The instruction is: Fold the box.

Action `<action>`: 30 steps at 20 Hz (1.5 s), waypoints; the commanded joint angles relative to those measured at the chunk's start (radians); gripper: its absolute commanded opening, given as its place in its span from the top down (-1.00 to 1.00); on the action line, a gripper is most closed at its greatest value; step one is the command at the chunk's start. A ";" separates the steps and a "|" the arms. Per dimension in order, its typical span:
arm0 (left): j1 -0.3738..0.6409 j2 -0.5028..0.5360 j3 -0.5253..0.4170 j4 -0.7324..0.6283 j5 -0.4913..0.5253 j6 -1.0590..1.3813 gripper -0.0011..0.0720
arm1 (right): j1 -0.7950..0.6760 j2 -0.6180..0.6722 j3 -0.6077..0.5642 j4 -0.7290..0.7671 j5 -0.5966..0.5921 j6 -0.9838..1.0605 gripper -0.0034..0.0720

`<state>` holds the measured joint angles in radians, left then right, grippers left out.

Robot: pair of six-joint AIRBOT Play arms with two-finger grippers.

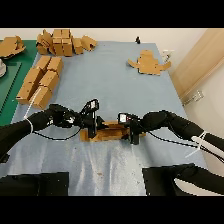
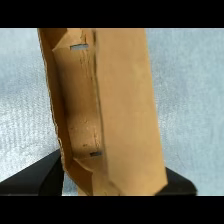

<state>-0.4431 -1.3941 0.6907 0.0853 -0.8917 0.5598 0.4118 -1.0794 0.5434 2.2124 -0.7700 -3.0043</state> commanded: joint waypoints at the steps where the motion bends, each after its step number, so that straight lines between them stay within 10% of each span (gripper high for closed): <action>1: 0.001 0.000 0.000 0.000 0.000 0.000 0.94 | 0.002 -0.014 0.004 -0.018 -0.017 0.000 -0.58; 30: 0.000 0.000 0.000 0.000 0.000 0.000 0.94 | 0.002 -0.031 -0.004 0.039 -0.016 0.000 -0.58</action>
<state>-0.4431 -1.3941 0.6907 0.0856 -0.8925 0.5602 0.4126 -1.1099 0.5434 2.2547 -0.7784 -3.0039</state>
